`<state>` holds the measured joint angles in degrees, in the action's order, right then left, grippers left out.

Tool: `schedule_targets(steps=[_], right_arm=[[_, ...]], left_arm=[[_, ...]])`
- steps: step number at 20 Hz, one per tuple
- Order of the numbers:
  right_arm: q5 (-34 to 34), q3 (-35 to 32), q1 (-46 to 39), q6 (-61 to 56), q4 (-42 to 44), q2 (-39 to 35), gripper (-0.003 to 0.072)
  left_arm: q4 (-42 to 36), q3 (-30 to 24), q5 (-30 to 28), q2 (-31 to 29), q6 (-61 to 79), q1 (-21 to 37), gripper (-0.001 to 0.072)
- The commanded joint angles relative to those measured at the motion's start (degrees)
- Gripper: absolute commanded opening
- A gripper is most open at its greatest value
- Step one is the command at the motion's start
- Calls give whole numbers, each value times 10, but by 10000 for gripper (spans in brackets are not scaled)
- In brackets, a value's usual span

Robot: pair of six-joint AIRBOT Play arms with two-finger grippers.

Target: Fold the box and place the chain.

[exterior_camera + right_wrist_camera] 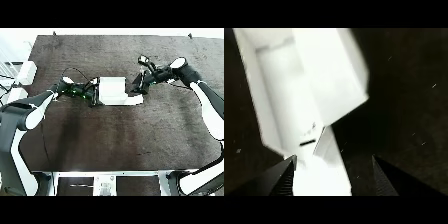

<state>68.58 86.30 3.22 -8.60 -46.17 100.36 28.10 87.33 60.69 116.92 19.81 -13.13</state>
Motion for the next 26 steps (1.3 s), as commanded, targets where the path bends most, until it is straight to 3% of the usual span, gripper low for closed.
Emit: schedule_targets(steps=[1, 6, 11, 12, 14, 19, 26], right_arm=[[-14, -50, 6, 62, -34, -5, 546], [-74, -83, 34, 89, -34, 3, 546], [-91, -83, 48, 89, -34, 7, 529], [-91, -83, 49, 89, -33, 7, 517], [-90, -83, 53, 91, -33, 7, 397], [-90, -83, 70, 93, -29, 7, 262], [-121, -83, 82, 111, 57, 28, 257]], left_arm=[[0, 0, 0, 0, 0, 0, 530], [0, 0, 0, 0, 0, 0, 530], [0, 0, 0, 0, 0, 0, 529], [0, 0, 0, 0, 0, 0, 530], [0, 0, 0, 0, 0, 0, 530], [0, 0, 0, 0, 0, 0, 530], [0, 0, 0, 0, 0, 0, 530]])
